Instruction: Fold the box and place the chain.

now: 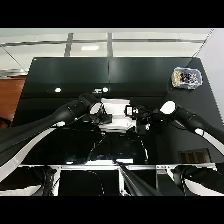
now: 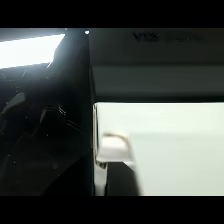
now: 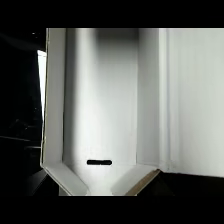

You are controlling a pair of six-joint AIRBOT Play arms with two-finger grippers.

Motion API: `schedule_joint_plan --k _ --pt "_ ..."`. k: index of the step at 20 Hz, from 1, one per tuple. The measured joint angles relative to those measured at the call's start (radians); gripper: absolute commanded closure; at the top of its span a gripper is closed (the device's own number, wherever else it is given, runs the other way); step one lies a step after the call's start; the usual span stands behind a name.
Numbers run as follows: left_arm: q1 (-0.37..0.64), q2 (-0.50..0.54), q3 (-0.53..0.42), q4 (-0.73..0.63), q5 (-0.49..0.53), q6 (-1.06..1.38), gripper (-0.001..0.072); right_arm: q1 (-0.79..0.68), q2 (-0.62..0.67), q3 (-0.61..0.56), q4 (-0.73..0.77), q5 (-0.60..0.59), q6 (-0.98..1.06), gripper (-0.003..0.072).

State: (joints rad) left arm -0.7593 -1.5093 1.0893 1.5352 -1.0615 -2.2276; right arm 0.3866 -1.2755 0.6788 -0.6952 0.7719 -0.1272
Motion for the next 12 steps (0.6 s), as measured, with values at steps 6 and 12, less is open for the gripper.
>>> schedule_joint_plan --k 6,12 --pt "0.001 0.001 0.0 0.0 -0.005 0.003 0.0686 0.0 0.021 0.0 -0.035 0.023 0.02 0.051" --pt "0.001 0.001 0.0 -0.006 -0.006 0.002 0.0685 0.008 0.014 0.0 0.041 0.012 0.024 0.051"
